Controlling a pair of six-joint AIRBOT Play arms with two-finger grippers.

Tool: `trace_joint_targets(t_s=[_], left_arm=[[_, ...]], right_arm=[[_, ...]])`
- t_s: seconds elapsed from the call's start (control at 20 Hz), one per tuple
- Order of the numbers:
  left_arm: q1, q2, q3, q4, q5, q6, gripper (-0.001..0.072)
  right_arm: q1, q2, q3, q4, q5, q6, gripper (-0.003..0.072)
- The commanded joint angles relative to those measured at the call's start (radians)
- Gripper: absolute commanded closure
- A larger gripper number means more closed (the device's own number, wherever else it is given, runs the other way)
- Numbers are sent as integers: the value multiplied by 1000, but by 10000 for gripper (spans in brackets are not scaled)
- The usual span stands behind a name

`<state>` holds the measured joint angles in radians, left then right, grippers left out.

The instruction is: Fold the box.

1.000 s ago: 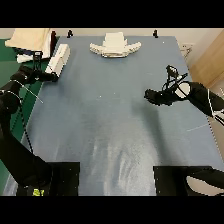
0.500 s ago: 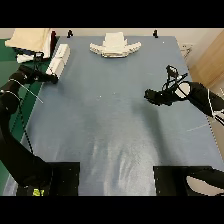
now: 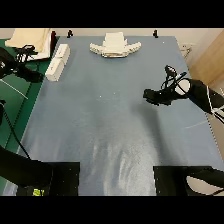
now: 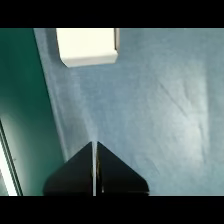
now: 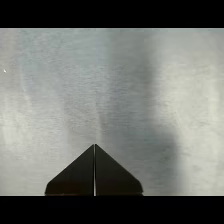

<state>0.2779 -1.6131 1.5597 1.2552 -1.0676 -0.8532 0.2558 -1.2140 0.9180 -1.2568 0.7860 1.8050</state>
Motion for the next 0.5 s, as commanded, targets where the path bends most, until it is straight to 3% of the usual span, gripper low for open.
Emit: trace_joint_targets(t_s=[0.0, 0.1, 0.25, 0.45], left_arm=[[-50, 85, 1, -48, -208, -113, 695], [-121, 100, 0, -143, -252, -176, 696], [-305, 105, -1, -138, -279, -274, 697], [-573, 107, -32, -99, -201, -368, 698]], right_arm=[[21, -58, 123, 7, 86, -52, 680], [55, -113, 230, 7, 150, -52, 680], [133, -214, 372, 0, 212, -52, 681], [223, -351, 497, -16, 269, -52, 680]])
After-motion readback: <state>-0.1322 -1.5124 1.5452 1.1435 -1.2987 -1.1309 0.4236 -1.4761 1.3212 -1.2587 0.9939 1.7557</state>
